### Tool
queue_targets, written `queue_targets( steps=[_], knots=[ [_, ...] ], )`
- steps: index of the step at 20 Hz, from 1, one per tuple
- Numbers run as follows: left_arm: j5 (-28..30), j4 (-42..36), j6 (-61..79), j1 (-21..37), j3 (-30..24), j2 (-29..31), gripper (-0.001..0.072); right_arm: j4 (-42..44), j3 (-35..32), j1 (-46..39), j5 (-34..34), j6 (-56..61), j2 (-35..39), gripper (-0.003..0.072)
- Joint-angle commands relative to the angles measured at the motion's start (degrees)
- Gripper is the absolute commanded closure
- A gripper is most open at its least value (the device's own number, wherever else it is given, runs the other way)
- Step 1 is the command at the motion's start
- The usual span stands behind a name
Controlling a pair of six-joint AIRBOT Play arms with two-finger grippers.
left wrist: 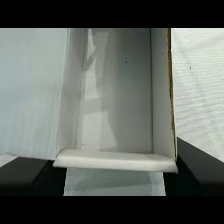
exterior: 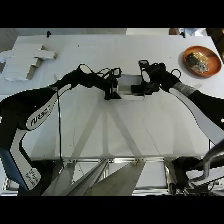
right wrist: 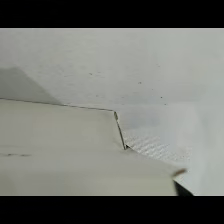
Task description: Fold the box and place the chain.
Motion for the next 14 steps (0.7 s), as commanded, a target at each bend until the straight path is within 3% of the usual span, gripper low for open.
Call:
queue_targets(
  steps=[1,4,10,12,14],
  knots=[
    [0.04,-0.02,-0.04,0.02,0.02,0.02,0.0359,-0.15,0.07,0.11,0.00,2.05,-0.13,0.0620],
    [0.07,-0.02,-0.04,0.02,0.02,0.02,0.0359,-0.04,0.07,0.11,-0.02,2.05,-0.13,0.0676],
    [0.04,-0.02,-0.04,0.02,0.02,0.02,0.0359,0.07,0.07,0.13,0.00,2.05,-0.11,0.0667],
    [0.04,-0.02,-0.02,0.02,0.02,0.02,0.0359,0.59,0.07,0.11,0.17,2.05,0.00,0.0413],
    [0.07,-0.02,-0.04,0.00,0.02,0.02,0.0359,0.59,0.11,0.13,0.68,2.05,0.55,0.0404]
  ],
)
